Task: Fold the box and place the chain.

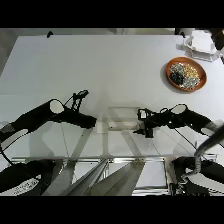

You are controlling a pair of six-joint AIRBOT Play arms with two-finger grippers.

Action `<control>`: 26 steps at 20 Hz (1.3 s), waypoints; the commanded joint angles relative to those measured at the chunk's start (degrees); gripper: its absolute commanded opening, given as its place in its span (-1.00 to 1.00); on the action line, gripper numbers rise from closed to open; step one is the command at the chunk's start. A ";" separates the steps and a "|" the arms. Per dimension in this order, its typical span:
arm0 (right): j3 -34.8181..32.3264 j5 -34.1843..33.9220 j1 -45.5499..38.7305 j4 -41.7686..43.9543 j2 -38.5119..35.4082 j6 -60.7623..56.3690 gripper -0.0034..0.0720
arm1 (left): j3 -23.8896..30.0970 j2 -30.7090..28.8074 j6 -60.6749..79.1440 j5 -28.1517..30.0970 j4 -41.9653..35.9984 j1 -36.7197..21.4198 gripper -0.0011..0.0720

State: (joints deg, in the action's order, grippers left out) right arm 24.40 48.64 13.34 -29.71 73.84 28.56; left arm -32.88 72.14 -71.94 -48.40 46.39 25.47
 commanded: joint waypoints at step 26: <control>-0.02 0.02 -0.02 0.00 -0.04 0.00 0.16 | -0.02 -6.21 12.35 0.87 -15.56 5.46 0.23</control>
State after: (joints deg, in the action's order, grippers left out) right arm 24.40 48.64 13.34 -29.71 73.84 28.58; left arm -32.86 65.98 -59.88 -48.07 31.38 30.22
